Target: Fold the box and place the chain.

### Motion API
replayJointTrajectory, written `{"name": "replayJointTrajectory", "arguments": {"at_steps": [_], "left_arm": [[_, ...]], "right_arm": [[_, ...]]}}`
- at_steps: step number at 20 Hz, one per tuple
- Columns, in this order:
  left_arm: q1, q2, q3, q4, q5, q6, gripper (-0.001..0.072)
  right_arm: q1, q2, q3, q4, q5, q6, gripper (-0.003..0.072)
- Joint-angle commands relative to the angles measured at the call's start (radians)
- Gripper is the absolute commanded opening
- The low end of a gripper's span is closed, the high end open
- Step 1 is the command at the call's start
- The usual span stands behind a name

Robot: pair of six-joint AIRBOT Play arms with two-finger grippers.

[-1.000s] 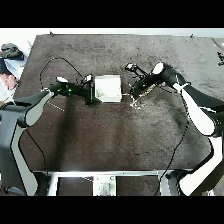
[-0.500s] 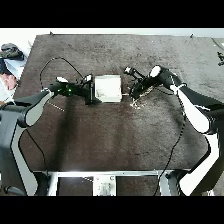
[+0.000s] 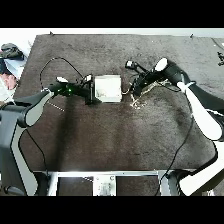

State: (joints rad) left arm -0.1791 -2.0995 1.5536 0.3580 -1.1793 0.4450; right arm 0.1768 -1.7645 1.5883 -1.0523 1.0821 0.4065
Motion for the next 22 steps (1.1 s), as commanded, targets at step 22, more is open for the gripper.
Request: {"name": "replayJointTrajectory", "arguments": {"at_steps": [22], "left_arm": [[0.000, 0.000, 0.000, 0.000, 0.000, 0.000, 0.0477]], "right_arm": [[0.260, 0.071, 0.174, -0.019, -0.140, 0.317, 0.0011]]}}
